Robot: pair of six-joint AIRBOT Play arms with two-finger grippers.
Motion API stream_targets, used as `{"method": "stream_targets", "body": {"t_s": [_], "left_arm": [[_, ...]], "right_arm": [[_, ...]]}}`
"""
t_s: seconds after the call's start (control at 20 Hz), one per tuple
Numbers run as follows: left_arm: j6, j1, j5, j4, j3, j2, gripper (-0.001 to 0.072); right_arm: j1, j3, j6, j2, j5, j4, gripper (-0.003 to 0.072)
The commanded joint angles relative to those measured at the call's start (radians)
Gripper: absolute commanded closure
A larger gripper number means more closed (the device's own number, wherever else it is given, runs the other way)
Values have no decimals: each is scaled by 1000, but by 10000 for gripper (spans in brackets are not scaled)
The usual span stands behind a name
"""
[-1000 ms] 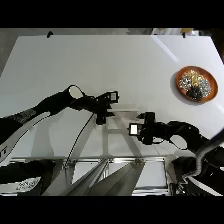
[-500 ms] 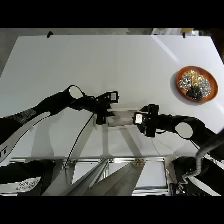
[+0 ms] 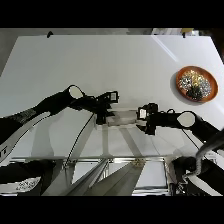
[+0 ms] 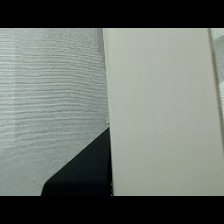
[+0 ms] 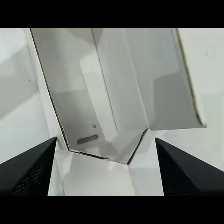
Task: Fold the box and place the chain.
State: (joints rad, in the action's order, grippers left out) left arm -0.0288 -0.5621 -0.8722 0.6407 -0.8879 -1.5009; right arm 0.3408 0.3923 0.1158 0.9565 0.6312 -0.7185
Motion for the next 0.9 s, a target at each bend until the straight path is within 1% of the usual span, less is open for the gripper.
{"method": "stream_targets", "body": {"t_s": [0.0,0.2,0.3,0.4,0.45,0.6,0.65,0.7,0.85], "left_arm": [[0,0,0,0,0,0,701],[0,0,0,0,0,0,701],[0,0,0,0,0,0,701],[0,0,0,0,0,0,701],[0,0,0,0,0,0,701],[0,0,0,0,0,0,701],[0,0,0,0,0,0,701],[0,0,0,0,0,0,701],[0,0,0,0,0,0,701]], "right_arm": [[-63,6,166,54,56,154,19],[-97,7,303,137,114,249,19],[-97,7,338,171,116,273,19],[-97,7,346,203,119,290,23],[-97,7,346,220,123,299,39],[-97,7,375,255,135,305,42],[-97,7,391,257,135,304,86],[-97,7,400,257,135,305,103],[-97,7,418,260,134,305,103]]}}
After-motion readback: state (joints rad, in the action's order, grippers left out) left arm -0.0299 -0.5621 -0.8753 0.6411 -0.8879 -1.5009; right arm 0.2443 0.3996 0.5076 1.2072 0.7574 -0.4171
